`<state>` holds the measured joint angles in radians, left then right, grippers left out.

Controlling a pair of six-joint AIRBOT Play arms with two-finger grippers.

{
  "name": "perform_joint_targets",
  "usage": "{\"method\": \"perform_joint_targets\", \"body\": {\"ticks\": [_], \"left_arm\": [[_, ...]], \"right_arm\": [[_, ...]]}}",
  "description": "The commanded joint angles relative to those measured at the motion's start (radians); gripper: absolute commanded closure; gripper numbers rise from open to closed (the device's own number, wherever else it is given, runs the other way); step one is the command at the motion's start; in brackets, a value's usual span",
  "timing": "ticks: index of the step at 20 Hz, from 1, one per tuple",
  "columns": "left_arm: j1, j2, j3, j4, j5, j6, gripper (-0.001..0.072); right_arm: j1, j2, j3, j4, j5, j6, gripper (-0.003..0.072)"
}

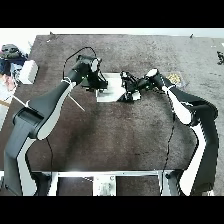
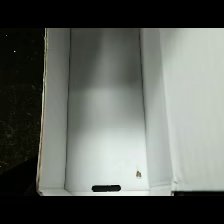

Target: Fold the box and place the chain.

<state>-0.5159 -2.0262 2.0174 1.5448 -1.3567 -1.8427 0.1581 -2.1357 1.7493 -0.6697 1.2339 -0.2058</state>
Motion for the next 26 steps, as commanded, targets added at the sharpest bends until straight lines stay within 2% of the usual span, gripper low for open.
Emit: {"method": "perform_joint_targets", "body": {"ticks": [1,5,9,12,15,17,19,21,22,25,26], "left_arm": [[0.001,0.04,0.016,-0.001,-0.056,0.149,0.0275],[0.013,0.127,0.01,-0.011,-0.006,0.258,0.0275],[0.068,0.195,-0.003,-0.092,0.089,0.362,0.0275],[0.1,0.243,-0.082,-0.153,0.172,0.476,0.0275],[0.154,0.308,-0.25,-0.298,0.335,0.612,0.0275],[0.204,0.354,-0.397,-0.442,0.457,0.761,0.0275],[0.255,0.393,-0.549,-0.732,0.57,1.085,0.0276],[0.316,0.416,-0.69,-1.08,0.584,1.526,0.0279],[0.34,0.415,-0.731,-1.159,0.583,1.643,0.0295],[0.364,0.41,-0.764,-1.162,0.628,1.694,0.0294],[0.364,0.413,-0.762,-1.187,0.616,1.694,0.0293]], "right_arm": [[0.0,-0.001,0.0,0.0,0.0,0.0,0.0154],[0.0,-0.001,0.0,0.0,0.0,0.0,0.0155],[0.0,-0.001,0.0,0.0,0.0,0.001,0.0155],[0.0,-0.001,0.0,0.0,0.0,0.0,0.0154],[0.0,-0.001,0.0,0.0,0.0,0.0,0.0154],[0.0,-0.001,0.0,0.0,0.0,0.0,0.0154],[0.0,-0.001,0.0,0.0,0.0,0.0,0.0154],[0.0,-0.001,0.0,0.0,0.0,0.0,0.0154],[0.0,-0.001,0.0,0.0,0.0,0.001,0.0154],[0.0,-0.001,0.0,0.0,0.0,0.0,0.0154],[0.0,-0.001,0.0,0.0,0.0,0.0,0.0154]]}}
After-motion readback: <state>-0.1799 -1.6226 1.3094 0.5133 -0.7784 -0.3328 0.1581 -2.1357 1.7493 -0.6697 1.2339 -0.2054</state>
